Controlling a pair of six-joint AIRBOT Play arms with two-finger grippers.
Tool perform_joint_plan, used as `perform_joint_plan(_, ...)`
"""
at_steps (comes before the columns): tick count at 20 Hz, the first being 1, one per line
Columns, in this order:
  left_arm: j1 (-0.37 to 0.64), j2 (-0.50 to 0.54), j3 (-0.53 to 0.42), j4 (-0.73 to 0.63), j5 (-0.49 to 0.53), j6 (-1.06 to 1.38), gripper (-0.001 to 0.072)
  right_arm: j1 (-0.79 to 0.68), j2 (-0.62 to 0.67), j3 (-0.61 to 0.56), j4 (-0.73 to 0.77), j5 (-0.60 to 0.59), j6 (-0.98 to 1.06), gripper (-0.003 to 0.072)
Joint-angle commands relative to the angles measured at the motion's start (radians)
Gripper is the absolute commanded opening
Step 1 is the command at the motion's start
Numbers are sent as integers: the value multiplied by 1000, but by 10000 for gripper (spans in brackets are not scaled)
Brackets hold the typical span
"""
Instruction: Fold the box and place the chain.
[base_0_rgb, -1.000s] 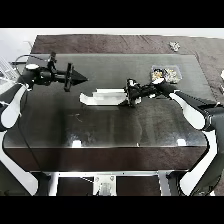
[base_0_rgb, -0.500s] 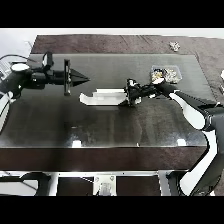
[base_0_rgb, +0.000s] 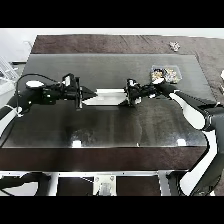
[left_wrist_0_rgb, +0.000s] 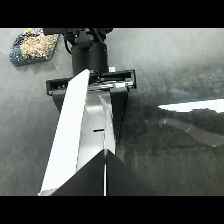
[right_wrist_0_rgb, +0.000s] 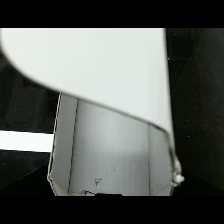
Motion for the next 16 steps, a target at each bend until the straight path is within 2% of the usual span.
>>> perform_joint_plan(1,-8,-50,-14,5,2,-27,19,0,0,0,1,0,0,591)
perform_joint_plan(6,-8,-137,-7,-55,18,-28,20,0,0,0,1,0,0,591)
perform_joint_plan(9,-56,-169,-2,-103,124,25,20,0,0,0,1,0,0,590)
perform_joint_plan(11,-97,-198,46,-103,179,30,20,0,0,0,1,0,0,591)
perform_joint_plan(16,-100,-266,223,-90,195,-42,20,0,0,0,1,0,0,591)
